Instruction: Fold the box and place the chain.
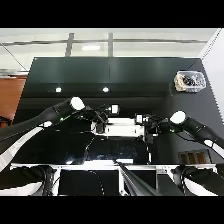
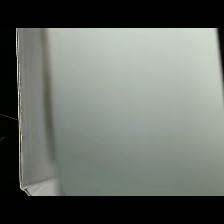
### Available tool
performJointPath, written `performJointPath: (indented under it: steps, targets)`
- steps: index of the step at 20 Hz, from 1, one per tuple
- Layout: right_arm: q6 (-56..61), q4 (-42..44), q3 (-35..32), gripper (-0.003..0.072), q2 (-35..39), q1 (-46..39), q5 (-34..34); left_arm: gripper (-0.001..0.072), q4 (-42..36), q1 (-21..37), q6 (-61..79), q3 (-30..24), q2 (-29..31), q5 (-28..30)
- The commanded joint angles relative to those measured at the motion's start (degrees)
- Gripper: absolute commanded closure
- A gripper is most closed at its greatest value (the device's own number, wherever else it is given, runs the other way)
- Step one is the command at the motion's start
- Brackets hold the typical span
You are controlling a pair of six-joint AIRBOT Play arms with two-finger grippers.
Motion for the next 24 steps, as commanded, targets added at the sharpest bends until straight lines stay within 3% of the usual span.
performJointPath:
  steps: [1, 2, 3, 4, 10, 11, 13, 14, 16, 18, 19, 20, 21, 22, 24]
  targets:
    - [0.0, 0.1, 0.0, -0.0022, -0.3, 0.0, -0.3, 0.0681, 0.0, 0.0, 0.0, 0.0, 0.0, 0.0]
    - [0.0, 0.1, 0.0, 0.004, -0.3, 0.0, -0.3, 0.0681, 0.0, 0.0, 0.0, 0.0, 0.0, 0.0]
    - [0.0, 0.1, 0.0, 0.0225, -0.3, 0.0, 0.0, 0.0681, 0.0, 0.0, 0.0, 0.0, 0.0, 0.0]
    - [0.0, 0.1, 0.0, 0.0253, -0.3, 0.0, 0.2, 0.0681, 0.0, 0.0, 0.0, 0.0, 0.0, 0.0]
    - [0.0, 0.1, 0.0, 0.0253, -0.3, 0.0, 0.2, 0.0678, 0.0, 0.1, 0.0, 0.0, 0.1, 0.0]
    - [0.0, 0.1, 0.0, 0.0253, -0.3, 0.0, 0.3, 0.0649, 0.0, 0.4, -0.2, 0.0, 0.3, 0.0]
    - [-0.1, 0.1, 0.0, 0.0253, -0.3, 0.0, 0.5, 0.0325, 0.2, 1.0, -4.0, 0.0, 0.9, 0.0]
    - [-0.7, 0.1, 0.0, 0.0253, -0.3, 0.0, 0.6, 0.0231, 0.5, 1.5, -6.3, 0.0, 1.6, -0.3]
    - [-1.4, 0.1, 0.0, 0.0253, -0.3, 0.0, 0.5, 0.0203, 2.6, 2.8, -9.2, 0.0, 3.8, -1.9]
    - [-1.3, 0.1, 0.0, 0.0253, -0.3, 0.0, 0.5, 0.0203, 7.2, 4.2, -13.6, 0.0, 6.8, -4.9]
    - [-1.3, 0.1, 0.0, 0.0291, -0.3, 0.0, 0.5, 0.0203, 10.7, 4.8, -17.6, 0.0, 8.5, -6.2]
    - [-1.3, 0.1, 0.0, 0.0405, -0.3, 0.0, 0.6, 0.0203, 14.4, 5.3, -22.8, 0.0, 10.4, -7.7]
    - [-1.3, 0.1, 0.0, 0.0473, -0.3, 0.0, 1.3, 0.0207, 18.2, 5.9, -29.4, 0.0, 12.5, -10.0]
    - [-1.3, 0.1, 0.0, 0.0497, -0.3, 0.2, 2.1, 0.0266, 20.4, 6.3, -37.5, 0.0, 14.3, -12.6]
    - [-1.3, 0.1, 0.0, 0.0496, -0.3, 0.2, 3.7, 0.0676, 19.8, 7.2, -49.4, 0.0, 16.1, -19.3]
